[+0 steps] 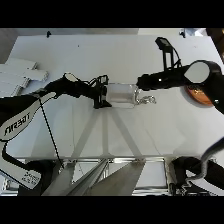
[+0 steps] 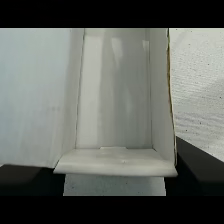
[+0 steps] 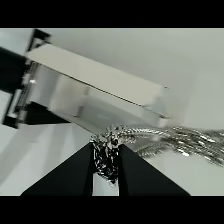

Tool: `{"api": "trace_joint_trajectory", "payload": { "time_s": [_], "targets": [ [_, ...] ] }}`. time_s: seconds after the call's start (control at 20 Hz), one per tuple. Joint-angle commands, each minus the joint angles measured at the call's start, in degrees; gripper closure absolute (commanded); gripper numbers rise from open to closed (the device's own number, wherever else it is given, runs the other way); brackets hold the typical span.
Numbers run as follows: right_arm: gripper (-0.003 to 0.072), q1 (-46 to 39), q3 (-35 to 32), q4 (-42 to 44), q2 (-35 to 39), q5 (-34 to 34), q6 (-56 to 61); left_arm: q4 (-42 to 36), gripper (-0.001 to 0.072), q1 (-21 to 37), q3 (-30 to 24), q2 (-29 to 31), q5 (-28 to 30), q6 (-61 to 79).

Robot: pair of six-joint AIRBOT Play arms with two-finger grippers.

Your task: Fold the box and place the chain.

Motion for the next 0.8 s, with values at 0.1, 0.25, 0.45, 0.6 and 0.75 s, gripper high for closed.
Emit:
{"api": "trace_joint_trajectory", "payload": {
  "time_s": [0.1, 0.25, 0.45, 0.6, 0.75],
  "targets": [
    [0.0677, 1.75, 0.07, 14.16, -7.3, -1.75, -9.29, 0.0, 0.0429, 0.04, 0.0, 0.0, 0.02, 0.02],
    [0.0676, 3.43, 0.07, 13.77, -12.26, -1.53, -9.22, 0.0, 0.0429, 0.04, 0.0, 0.0, 0.02, 0.02],
    [0.0553, 3.54, 0.07, 12.13, -14.47, -0.28, -9.2, 0.0, 0.0429, 0.04, 0.0, 0.0, 0.02, 0.02],
    [0.0445, 3.5, 0.07, 10.95, -14.47, -0.09, -9.22, 0.02, 0.0429, 0.04, 0.0, 0.0, 0.02, 0.02],
    [0.0423, 3.5, 0.07, 10.93, -14.38, 0.0, -9.25, 0.0, 0.0429, 0.04, 0.0, 0.0, 0.02, 0.02]
  ]
}}
